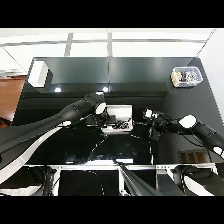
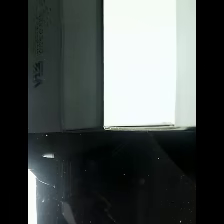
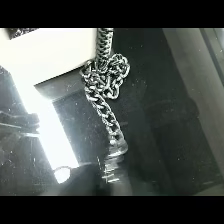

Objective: Fold the box and place the chain.

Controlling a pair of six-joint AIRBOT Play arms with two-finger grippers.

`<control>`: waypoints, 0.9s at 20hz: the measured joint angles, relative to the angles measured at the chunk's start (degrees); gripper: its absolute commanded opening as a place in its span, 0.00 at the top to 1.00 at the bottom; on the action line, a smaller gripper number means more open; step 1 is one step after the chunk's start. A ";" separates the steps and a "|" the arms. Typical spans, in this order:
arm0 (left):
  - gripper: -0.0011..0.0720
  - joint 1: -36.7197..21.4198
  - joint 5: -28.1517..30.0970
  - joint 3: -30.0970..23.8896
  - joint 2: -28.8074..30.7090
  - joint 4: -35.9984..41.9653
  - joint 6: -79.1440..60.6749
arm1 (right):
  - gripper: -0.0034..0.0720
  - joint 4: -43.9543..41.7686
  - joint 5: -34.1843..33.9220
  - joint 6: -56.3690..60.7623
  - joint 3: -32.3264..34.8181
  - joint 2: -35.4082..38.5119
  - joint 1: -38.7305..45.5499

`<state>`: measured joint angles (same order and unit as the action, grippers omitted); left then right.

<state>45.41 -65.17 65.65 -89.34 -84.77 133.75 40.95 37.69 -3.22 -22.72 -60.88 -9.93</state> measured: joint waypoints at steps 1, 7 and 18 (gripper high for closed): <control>0.95 0.00 0.00 0.00 0.00 0.00 0.00 | 0.93 0.02 0.26 0.04 0.00 0.00 0.00; 0.95 0.00 0.00 0.00 0.00 0.00 0.00 | 0.93 5.07 5.60 16.04 -2.75 3.21 0.00; 0.95 0.00 0.00 0.00 0.00 0.00 0.00 | 0.93 -4.24 31.63 42.34 -27.54 14.60 0.00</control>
<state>45.41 -65.17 65.65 -89.34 -84.77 133.75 36.71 69.32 39.11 -50.26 -46.28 -9.93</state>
